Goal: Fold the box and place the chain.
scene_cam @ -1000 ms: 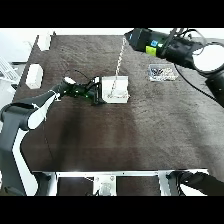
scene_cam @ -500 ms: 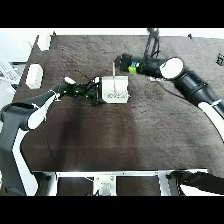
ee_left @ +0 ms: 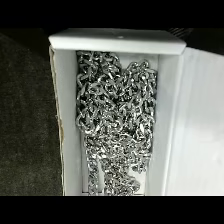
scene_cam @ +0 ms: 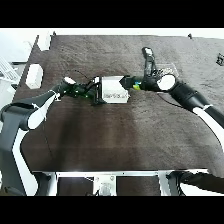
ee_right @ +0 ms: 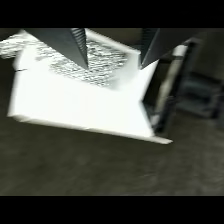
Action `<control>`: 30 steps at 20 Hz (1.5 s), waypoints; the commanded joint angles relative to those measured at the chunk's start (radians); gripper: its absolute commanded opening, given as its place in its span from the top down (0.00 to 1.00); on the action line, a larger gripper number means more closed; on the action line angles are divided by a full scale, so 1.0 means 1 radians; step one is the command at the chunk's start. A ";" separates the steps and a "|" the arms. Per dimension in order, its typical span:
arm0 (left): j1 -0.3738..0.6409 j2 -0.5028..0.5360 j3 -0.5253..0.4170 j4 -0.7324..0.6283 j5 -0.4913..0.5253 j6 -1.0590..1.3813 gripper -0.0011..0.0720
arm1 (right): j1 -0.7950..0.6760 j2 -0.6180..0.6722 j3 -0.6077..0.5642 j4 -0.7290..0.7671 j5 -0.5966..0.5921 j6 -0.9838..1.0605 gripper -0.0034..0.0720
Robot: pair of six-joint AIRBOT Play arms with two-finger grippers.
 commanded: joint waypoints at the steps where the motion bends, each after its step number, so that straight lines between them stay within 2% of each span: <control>1: 0.000 -0.001 0.000 0.000 0.000 0.000 0.51 | -0.109 0.026 -0.008 -0.034 0.116 -0.293 0.37; 3: 0.000 -0.001 0.000 0.000 0.000 0.000 0.51 | -0.176 0.019 -0.008 -0.026 0.212 -0.549 0.36; 7: 0.000 -0.001 0.000 0.000 0.000 0.000 0.51 | -0.233 -0.050 -0.008 0.077 0.240 -1.012 0.36; 11: 0.000 -0.001 0.000 0.000 0.000 0.000 0.51 | -0.261 -0.177 -0.005 0.149 0.295 -1.274 0.36; 15: 0.000 -0.001 0.000 0.000 0.000 0.000 0.51 | -0.266 -0.291 0.031 0.227 0.364 -1.389 0.37; 19: 0.000 -0.001 0.000 0.000 0.000 0.000 0.51 | -0.266 -0.360 0.093 0.240 0.371 -1.401 0.37; 24: 0.000 -0.001 0.000 0.000 0.000 0.000 0.51 | -0.266 -0.426 0.167 0.291 0.411 -1.426 0.40; 30: 0.000 -0.001 0.000 0.000 0.000 0.000 0.51 | -0.266 -0.459 0.175 0.293 0.412 -1.479 0.40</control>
